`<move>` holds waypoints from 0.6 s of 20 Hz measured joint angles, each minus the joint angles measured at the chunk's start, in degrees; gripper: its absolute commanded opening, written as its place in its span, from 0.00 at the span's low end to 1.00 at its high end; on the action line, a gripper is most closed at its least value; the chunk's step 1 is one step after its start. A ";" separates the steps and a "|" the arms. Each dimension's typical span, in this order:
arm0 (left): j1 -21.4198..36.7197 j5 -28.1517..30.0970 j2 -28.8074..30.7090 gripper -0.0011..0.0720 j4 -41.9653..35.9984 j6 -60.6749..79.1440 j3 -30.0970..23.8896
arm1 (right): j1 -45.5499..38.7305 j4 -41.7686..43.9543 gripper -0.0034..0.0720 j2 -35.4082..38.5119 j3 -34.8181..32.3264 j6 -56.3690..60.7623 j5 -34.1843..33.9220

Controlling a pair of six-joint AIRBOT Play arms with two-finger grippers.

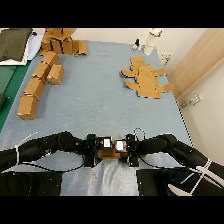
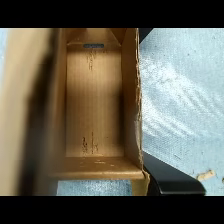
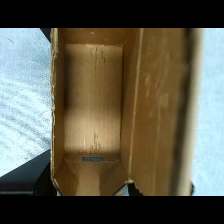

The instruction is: Fold the box.

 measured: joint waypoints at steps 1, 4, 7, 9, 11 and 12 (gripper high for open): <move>0.00 0.00 0.00 0.73 0.00 0.00 0.02 | 0.00 0.07 0.78 0.00 0.00 -0.02 -0.04; 0.00 0.04 0.00 0.73 0.07 0.17 0.02 | 0.04 0.24 1.00 0.24 0.07 -0.17 -1.11; 0.00 0.04 0.00 0.73 0.04 0.13 0.02 | 0.04 -1.36 1.00 1.97 0.50 1.84 -2.45; 0.00 0.04 0.00 0.73 0.02 0.09 0.02 | 0.04 -4.63 1.00 4.57 0.70 5.90 -3.32; 0.00 0.04 0.00 0.73 0.02 0.04 0.02 | 0.02 -8.98 1.00 8.20 0.76 11.93 -5.53; 0.00 0.04 0.00 0.73 0.02 0.02 0.02 | -0.02 -10.73 1.00 10.47 0.83 15.52 -7.50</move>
